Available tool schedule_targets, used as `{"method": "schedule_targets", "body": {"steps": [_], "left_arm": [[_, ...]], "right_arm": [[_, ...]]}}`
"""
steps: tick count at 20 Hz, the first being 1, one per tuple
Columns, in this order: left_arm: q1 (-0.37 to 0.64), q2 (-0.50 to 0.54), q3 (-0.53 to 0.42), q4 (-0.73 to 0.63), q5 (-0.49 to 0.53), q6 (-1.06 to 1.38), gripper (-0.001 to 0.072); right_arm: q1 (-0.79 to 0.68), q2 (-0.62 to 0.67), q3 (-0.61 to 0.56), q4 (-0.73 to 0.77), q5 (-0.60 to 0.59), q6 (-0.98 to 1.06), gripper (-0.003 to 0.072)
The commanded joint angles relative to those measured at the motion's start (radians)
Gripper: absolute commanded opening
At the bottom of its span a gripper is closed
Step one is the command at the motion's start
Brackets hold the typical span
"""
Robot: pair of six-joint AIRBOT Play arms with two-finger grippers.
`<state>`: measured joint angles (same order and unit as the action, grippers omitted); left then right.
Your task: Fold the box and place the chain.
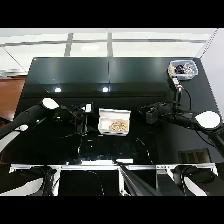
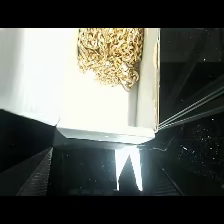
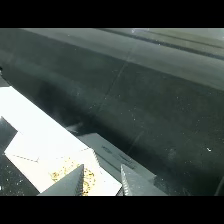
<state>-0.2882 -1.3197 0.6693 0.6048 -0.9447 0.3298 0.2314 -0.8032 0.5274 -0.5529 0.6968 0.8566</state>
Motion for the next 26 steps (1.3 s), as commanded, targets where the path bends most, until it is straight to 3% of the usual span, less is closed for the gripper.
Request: {"method": "schedule_targets", "body": {"steps": [1, 14, 15, 17, 19, 20, 21, 23, 26], "left_arm": [[-0.011, -0.011, 0.0, -0.033, 0.005, 0.003, 0.0705], [-0.098, -0.033, 0.0, -0.089, 0.054, 0.003, 0.0702], [-0.1, -0.033, 0.0, -0.095, 0.054, 0.003, 0.068], [-0.106, -0.033, 0.0, -0.093, 0.052, 0.003, 0.0413], [-0.112, -0.033, 0.0, -0.093, 0.053, 0.003, 0.04], [-0.112, -0.033, 0.0, -0.094, 0.051, 0.003, 0.04], [-0.111, -0.033, 0.0, -0.094, 0.052, 0.002, 0.04], [-0.111, -0.033, 0.0, -0.094, 0.052, 0.002, 0.04], [-0.111, -0.033, 0.0, -0.094, 0.051, 0.002, 0.04]], "right_arm": [[0.0, 0.0, 0.001, 0.0, 0.0, 0.0, 0.0282], [0.002, 0.0, 0.001, 0.004, -0.001, 0.005, 0.0282], [0.002, 0.0, 0.001, 0.004, -0.001, 0.005, 0.0282], [0.002, 0.0, 0.001, 0.002, -0.003, 0.005, 0.0282], [0.002, 0.0, 0.001, 0.029, -0.017, 0.01, 0.0285], [0.002, 0.0, 0.001, 0.095, -0.05, 0.03, 0.0361], [0.004, -0.001, 0.004, 0.193, -0.106, 0.03, 0.064], [0.009, -0.033, 0.038, 0.232, -0.183, 0.035, 0.064], [0.019, -0.174, 0.104, 0.222, -0.175, 0.042, 0.064]]}}
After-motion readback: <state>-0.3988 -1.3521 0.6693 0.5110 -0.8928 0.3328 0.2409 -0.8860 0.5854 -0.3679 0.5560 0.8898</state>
